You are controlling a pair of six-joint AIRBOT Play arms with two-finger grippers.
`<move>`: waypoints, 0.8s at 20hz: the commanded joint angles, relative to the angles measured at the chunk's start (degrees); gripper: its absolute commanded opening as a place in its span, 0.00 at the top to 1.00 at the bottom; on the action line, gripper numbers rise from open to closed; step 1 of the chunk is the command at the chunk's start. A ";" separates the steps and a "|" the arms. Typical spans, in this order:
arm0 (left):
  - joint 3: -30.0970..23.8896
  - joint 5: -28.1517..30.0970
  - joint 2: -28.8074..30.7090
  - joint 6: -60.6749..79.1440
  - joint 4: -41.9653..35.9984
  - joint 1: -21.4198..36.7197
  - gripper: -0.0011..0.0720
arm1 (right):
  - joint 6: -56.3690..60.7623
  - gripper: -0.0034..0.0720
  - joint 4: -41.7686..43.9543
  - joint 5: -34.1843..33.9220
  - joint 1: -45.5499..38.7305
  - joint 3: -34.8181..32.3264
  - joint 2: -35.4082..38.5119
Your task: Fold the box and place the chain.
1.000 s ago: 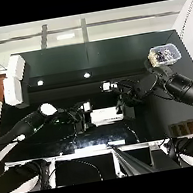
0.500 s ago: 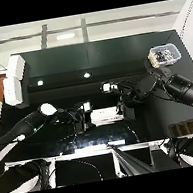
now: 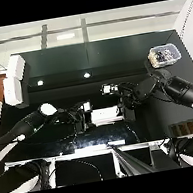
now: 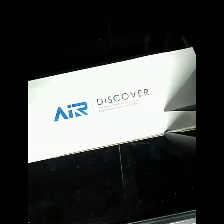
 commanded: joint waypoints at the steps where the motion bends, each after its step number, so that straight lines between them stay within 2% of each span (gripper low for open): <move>1: 0.00 0.00 -0.02 0.02 0.00 -0.04 0.36 | 0.02 0.78 0.04 1.16 0.00 -0.09 -0.04; 12: 0.00 0.00 -0.02 0.02 0.02 -0.04 0.36 | 1.86 0.78 0.07 1.70 -0.04 -0.35 -0.59; 16: 0.00 0.00 -0.02 0.04 0.02 -0.04 0.36 | 6.32 0.78 -0.15 -1.46 -1.33 1.31 2.43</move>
